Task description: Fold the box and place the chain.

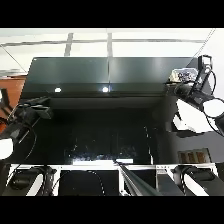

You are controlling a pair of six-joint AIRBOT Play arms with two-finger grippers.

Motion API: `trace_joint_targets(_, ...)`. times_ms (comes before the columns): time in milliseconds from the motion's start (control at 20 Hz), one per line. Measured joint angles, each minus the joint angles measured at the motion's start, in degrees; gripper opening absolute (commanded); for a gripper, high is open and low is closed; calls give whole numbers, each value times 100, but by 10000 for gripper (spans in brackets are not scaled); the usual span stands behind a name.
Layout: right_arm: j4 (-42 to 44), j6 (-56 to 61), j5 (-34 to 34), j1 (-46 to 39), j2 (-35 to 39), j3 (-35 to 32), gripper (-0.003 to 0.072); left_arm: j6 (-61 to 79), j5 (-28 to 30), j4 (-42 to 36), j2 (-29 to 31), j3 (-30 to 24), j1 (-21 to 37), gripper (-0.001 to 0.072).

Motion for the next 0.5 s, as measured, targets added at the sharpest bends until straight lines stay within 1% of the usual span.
trace_joint_targets(50,-83,-4,7,0,-122,90,718,42,-415,2,-361,225,0,718)
trace_joint_targets(100,-306,-2,175,0,-264,260,717,42,-828,98,-719,501,0,716)
trace_joint_targets(150,-634,28,435,-15,-407,483,714,-85,-1331,374,-1123,857,0,715)
trace_joint_targets(200,-1196,223,841,-59,-560,782,711,-407,-1814,776,-1493,1233,7,715)
trace_joint_targets(300,-2638,822,1572,-289,-791,1399,711,-1335,-2791,1843,-2135,2055,7,714)
trace_joint_targets(350,-3405,1119,1932,-542,-883,1683,711,-1746,-3244,2396,-2385,2420,7,714)
trace_joint_targets(400,-4019,1353,2149,-901,-942,1926,711,-2044,-3545,2815,-2551,2708,7,714)
trace_joint_targets(500,-4743,1838,2428,-1829,-1051,2210,711,-2457,-4006,3362,-2767,3080,7,714)
